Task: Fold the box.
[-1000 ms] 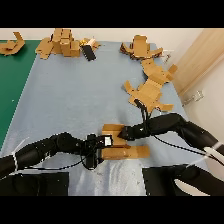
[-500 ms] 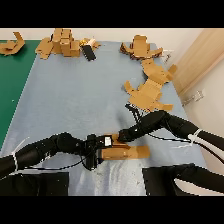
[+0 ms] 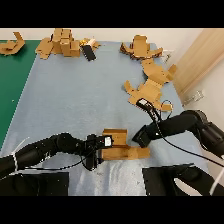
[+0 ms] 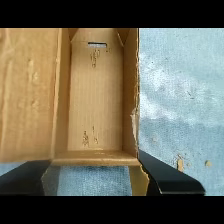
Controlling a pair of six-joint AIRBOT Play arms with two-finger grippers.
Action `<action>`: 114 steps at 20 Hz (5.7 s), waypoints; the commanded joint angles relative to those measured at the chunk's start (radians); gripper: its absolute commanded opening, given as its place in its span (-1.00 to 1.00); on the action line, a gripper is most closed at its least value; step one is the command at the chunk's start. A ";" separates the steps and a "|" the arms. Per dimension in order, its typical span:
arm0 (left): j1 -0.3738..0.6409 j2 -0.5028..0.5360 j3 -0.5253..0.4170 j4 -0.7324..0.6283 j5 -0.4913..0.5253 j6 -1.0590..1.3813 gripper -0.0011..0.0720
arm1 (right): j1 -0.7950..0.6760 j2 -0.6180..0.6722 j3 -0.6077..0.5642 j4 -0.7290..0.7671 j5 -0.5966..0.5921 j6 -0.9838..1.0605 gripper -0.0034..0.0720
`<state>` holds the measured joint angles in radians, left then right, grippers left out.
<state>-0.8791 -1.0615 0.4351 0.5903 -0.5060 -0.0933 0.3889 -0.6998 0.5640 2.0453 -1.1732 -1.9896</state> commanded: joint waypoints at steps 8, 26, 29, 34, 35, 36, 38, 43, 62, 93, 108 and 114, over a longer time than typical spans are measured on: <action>0.001 0.001 0.000 0.000 0.002 0.000 0.32 | 0.223 0.023 -0.200 -0.074 0.208 -0.380 0.46; 0.001 0.001 0.000 0.000 0.002 0.000 0.32 | 0.316 -0.055 -0.181 -0.017 0.371 -0.526 -0.51; 0.001 0.001 0.000 0.000 0.002 0.000 0.32 | 0.317 -0.055 -0.181 0.013 0.387 -0.541 -0.12; 0.001 0.001 0.000 0.000 0.002 0.000 0.32 | 0.317 -0.055 -0.181 0.032 0.369 -0.542 0.37; 0.001 0.001 0.000 0.000 0.002 0.000 0.32 | 0.317 -0.055 -0.181 0.031 0.356 -0.542 0.37; 0.001 0.001 0.000 0.000 0.002 0.000 0.32 | 0.317 -0.054 -0.181 0.029 0.330 -0.520 0.37; 0.001 0.001 0.000 0.000 0.002 0.000 0.32 | 0.312 -0.042 -0.175 -0.027 0.234 -0.351 0.26; 0.001 0.001 0.000 0.000 0.002 0.000 0.32 | 0.205 0.126 -0.168 -0.246 0.072 0.301 -0.91; 0.001 0.001 0.000 0.000 0.002 0.000 0.32 | -0.212 0.024 -0.283 0.003 0.109 0.559 -0.91; 0.001 0.001 0.000 0.000 0.002 0.000 0.32 | 0.125 -0.020 -0.214 0.202 0.243 0.552 0.26; 0.001 0.001 0.000 0.000 0.002 0.000 0.32 | 0.468 -0.474 0.177 -0.332 0.056 1.085 -0.38; 0.001 0.001 0.000 0.000 0.002 0.000 0.32 | 0.518 -0.499 0.180 -0.327 0.058 1.100 -0.90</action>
<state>-0.8787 -1.0615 0.4351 0.5888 -0.5068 -0.0963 0.8810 -1.1835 0.7391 1.7195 -1.1278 -0.9035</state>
